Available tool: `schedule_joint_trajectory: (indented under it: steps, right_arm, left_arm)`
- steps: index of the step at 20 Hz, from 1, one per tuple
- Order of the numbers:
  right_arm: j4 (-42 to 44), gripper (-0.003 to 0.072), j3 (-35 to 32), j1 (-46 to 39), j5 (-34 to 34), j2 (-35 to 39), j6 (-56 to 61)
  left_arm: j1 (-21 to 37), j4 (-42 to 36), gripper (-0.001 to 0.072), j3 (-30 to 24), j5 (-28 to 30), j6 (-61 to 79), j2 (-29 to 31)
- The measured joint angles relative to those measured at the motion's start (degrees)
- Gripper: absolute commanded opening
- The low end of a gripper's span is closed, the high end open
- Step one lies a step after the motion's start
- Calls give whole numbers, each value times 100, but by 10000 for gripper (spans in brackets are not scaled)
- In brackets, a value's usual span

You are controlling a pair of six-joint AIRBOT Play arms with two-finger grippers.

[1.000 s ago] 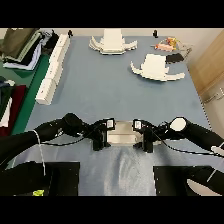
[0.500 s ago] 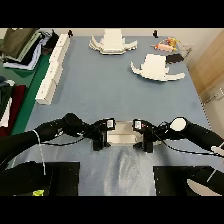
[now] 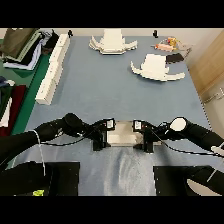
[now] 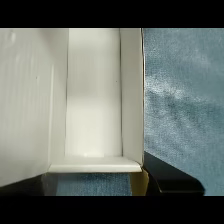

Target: Fold the box.

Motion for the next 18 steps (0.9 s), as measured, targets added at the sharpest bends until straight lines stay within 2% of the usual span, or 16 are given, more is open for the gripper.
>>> schedule_joint_trajectory:
  steps: [6, 11, 16, 18]
  right_arm:
    - [-166, 711, 2, 0, 192, 55, -2]
    - [-962, 710, -2, 0, 433, 546, 151]
    - [-1624, 709, 0, 0, 662, 1364, 1305]
    - [-1604, 708, 0, -2, 815, 1674, 1893]
  left_arm:
    - [0, 2, 480, 0, 11, 2, 0]
    - [0, 0, 480, 0, 11, 4, 0]
    - [0, 0, 480, 0, 20, 2, 0]
    - [0, 0, 480, 0, 17, 0, 0]
